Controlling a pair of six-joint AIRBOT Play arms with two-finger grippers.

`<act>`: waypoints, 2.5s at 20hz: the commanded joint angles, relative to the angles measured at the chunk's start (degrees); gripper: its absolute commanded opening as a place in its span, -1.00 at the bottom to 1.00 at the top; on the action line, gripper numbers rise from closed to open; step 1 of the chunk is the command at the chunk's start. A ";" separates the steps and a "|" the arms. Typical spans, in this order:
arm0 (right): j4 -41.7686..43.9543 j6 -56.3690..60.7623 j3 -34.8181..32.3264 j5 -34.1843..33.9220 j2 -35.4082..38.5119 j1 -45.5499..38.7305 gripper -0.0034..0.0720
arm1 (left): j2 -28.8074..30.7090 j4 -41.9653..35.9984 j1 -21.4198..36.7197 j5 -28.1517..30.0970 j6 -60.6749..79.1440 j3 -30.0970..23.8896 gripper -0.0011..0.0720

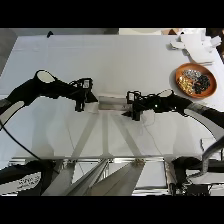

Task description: Fold the box and place the chain.

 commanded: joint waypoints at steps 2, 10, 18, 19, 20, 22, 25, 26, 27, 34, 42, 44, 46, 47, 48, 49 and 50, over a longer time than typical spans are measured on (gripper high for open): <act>0.07 0.11 0.04 -0.13 -0.04 0.00 0.12 | 8.85 15.91 0.98 -0.13 -22.45 0.02 -0.96; 0.07 0.11 0.04 -0.13 -0.04 0.00 0.12 | 8.59 26.49 6.73 0.90 -70.34 0.02 -0.96; 0.07 0.13 0.04 -0.13 -0.04 0.00 0.12 | -5.35 15.34 6.23 0.04 -76.35 0.02 -0.96; 0.07 0.11 0.04 -0.13 -0.04 0.00 0.12 | -5.81 13.66 6.21 -0.20 -76.30 0.02 -0.96; 0.07 0.13 0.04 -0.13 -0.04 0.00 0.12 | -6.12 12.07 6.19 -0.42 -76.32 0.02 -0.96; 0.07 0.11 0.04 -0.13 -0.04 0.00 0.12 | -6.80 11.19 6.16 -0.22 -76.35 0.02 -0.96; 0.07 0.11 0.04 -0.13 -0.04 0.00 0.12 | -7.78 10.95 5.84 -0.76 -76.35 0.00 -0.96; 0.07 0.11 0.04 -0.13 -0.04 0.00 0.12 | -7.93 10.69 5.55 -1.01 -76.35 -0.22 -0.96; 0.07 0.13 0.04 -0.13 -0.04 0.00 0.12 | -8.07 10.62 5.25 -1.09 -76.30 -0.44 -0.96; 0.07 0.11 0.04 -0.13 -0.04 0.00 0.12 | -8.46 -2.99 4.39 -6.12 -70.44 -0.81 -0.94; 0.07 0.11 0.04 -0.13 -0.04 0.00 0.12 | -7.39 -3.39 4.39 -5.01 -71.14 -0.81 -0.33; 0.07 0.11 0.04 -0.13 -0.04 0.00 0.12 | -6.97 -3.39 4.39 -4.66 -71.10 -0.81 -0.33; 0.07 0.11 0.04 -0.13 -0.04 0.00 0.12 | -6.91 -3.43 4.39 -4.83 -71.12 -0.81 -0.07; 0.07 0.11 0.04 -0.13 -0.04 0.00 0.12 | -6.91 -3.41 4.39 -4.90 -71.12 -0.81 -0.05; 0.07 0.11 0.04 -0.13 -0.04 0.00 0.12 | -6.91 -3.45 4.39 -4.87 -71.12 -0.81 -0.05; 0.07 0.11 0.04 -0.13 -0.04 0.00 0.12 | -6.91 -3.89 4.39 -4.90 -71.08 -0.81 -0.05; 0.07 0.11 0.04 -0.13 -0.04 0.00 0.12 | -6.91 -4.76 4.39 -4.90 -70.86 -0.81 -0.04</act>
